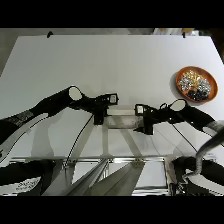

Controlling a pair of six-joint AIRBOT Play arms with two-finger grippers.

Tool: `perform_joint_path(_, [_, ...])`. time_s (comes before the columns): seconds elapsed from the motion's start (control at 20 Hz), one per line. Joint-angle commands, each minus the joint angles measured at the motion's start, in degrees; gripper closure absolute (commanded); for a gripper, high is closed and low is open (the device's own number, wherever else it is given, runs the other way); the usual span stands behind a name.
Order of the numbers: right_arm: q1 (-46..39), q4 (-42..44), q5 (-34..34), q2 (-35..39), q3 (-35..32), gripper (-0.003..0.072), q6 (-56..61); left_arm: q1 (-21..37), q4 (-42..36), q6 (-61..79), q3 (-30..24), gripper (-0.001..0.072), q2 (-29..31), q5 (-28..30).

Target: Fold the box and place the chain.

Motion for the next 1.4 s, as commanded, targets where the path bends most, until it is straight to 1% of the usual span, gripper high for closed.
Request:
perform_joint_path(0.0, [1.0,0.2,0.3,-1.9,0.0,0.0049,1.0,0.0,0.0,0.0,0.0,0.0698,0.0,0.1])
perform_joint_path(0.05, [1.0,0.0,0.1,-2.0,0.0,0.0051,1.0,0.0,0.0,0.0,0.0,0.0698,0.0,0.1])
perform_joint_path(0.1, [1.0,0.0,0.0,-2.0,0.0,0.0087,1.0,0.0,0.0,0.0,0.0,0.0698,0.0,0.1])
perform_joint_path(0.15, [1.0,0.0,0.1,-2.0,0.0,0.0163,1.0,0.0,0.0,0.0,0.0,0.0698,0.0,0.1])
perform_joint_path(0.35, [0.9,0.0,0.0,-2.0,0.0,0.0176,1.0,0.0,0.0,0.0,0.0,0.0698,0.0,0.1])
perform_joint_path(0.45, [1.0,-0.3,0.1,-2.0,0.0,0.0260,1.0,0.0,0.0,0.0,0.0,0.0698,0.0,0.1])
perform_joint_path(0.5, [1.0,-0.5,0.1,-2.0,0.0,0.0280,1.0,0.0,0.0,0.0,0.0,0.0698,0.0,0.1])
perform_joint_path(1.35, [1.0,-0.6,0.4,-2.0,0.0,0.0278,1.0,0.0,0.0,0.0,0.0,0.0698,0.0,0.1])
